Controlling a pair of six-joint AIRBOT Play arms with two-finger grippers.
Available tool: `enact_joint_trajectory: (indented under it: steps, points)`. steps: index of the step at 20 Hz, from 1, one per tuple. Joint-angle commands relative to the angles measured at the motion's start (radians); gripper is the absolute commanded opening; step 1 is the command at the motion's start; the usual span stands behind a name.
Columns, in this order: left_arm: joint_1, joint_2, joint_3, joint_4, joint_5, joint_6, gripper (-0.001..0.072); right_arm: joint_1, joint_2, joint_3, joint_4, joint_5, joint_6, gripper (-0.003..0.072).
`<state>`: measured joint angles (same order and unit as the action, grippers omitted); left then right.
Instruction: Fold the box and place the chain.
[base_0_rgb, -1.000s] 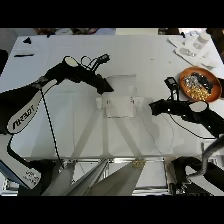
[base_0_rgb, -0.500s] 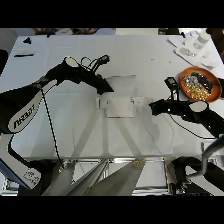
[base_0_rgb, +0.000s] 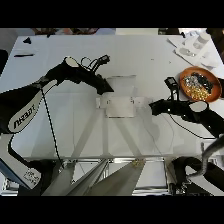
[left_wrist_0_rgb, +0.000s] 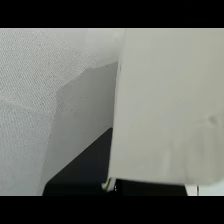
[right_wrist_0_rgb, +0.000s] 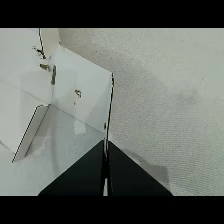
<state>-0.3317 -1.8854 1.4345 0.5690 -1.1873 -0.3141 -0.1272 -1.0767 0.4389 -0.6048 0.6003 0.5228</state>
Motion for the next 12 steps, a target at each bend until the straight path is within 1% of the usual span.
enact_joint_trajectory:
  steps: [1,2,3,4,5,7,9,10,12]
  points:
    - [-0.001,-0.001,0.0,0.0,0.001,-0.001,0.0011,0.001,0.0,-0.001,0.001,0.022,0.001,0.0013]
    - [-0.001,-0.001,0.0,0.0,0.001,-0.005,0.0011,0.001,0.0,0.0,0.007,0.021,0.001,0.0029]
    - [-0.001,-0.001,0.0,0.0,0.0,-0.008,0.0011,0.001,0.001,0.0,0.009,0.021,0.009,0.0155]
    - [-0.001,-0.001,0.0,0.0,-0.003,-0.008,0.0007,0.001,0.003,0.0,0.01,0.021,0.032,0.0329]
    - [0.0,0.0,0.0,0.0,-0.003,-0.008,0.0007,0.001,0.011,0.001,0.01,0.022,0.058,0.0453]
    - [0.0,0.003,0.0,0.0,-0.007,-0.062,0.0005,0.0,0.047,0.006,0.008,0.04,0.083,0.0457]
    - [0.0,0.018,0.0,0.01,-0.006,-0.158,0.0003,0.0,0.118,0.014,0.002,0.055,0.083,0.0452]
    - [0.0,0.037,0.0,0.037,-0.008,-0.185,0.0002,0.0,0.165,0.021,-0.01,0.058,0.084,0.0449]
    - [0.006,0.108,0.0,0.133,-0.018,-0.211,0.0002,0.0,0.272,0.041,-0.095,0.054,0.139,0.0369]
